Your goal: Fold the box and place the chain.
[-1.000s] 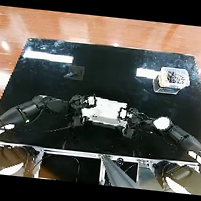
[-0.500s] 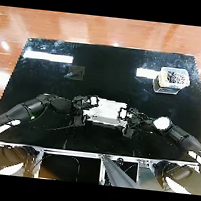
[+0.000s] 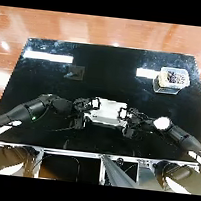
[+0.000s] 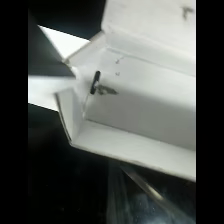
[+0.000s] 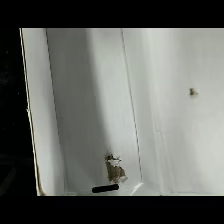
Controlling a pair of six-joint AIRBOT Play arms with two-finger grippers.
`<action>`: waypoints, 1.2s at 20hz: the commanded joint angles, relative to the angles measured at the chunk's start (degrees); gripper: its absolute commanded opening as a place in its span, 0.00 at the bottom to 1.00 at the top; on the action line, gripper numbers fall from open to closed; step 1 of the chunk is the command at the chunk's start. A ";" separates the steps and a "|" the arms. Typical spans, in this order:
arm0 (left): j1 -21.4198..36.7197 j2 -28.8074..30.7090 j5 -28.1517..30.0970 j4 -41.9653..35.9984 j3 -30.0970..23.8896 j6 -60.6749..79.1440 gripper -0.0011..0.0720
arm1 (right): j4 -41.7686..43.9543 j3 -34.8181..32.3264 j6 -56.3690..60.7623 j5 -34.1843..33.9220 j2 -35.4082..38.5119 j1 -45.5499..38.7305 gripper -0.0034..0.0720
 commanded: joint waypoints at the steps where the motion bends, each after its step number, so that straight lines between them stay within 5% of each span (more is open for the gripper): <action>1: -1.29 -0.04 -1.46 -0.07 0.07 -0.02 0.43 | 0.02 -0.02 0.02 0.00 -0.02 0.07 0.87; 9: -1.14 -0.02 -2.10 0.70 0.07 -0.07 0.43 | 0.00 -0.02 0.02 0.00 -0.02 0.07 0.87; 16: 6.75 2.80 5.49 1.05 0.07 -0.31 0.50 | 0.02 -0.02 0.02 0.00 -0.02 0.07 0.87; 24: 6.97 2.49 2.10 0.11 0.07 0.44 0.53 | 0.00 -0.02 0.02 0.00 -0.02 0.07 0.87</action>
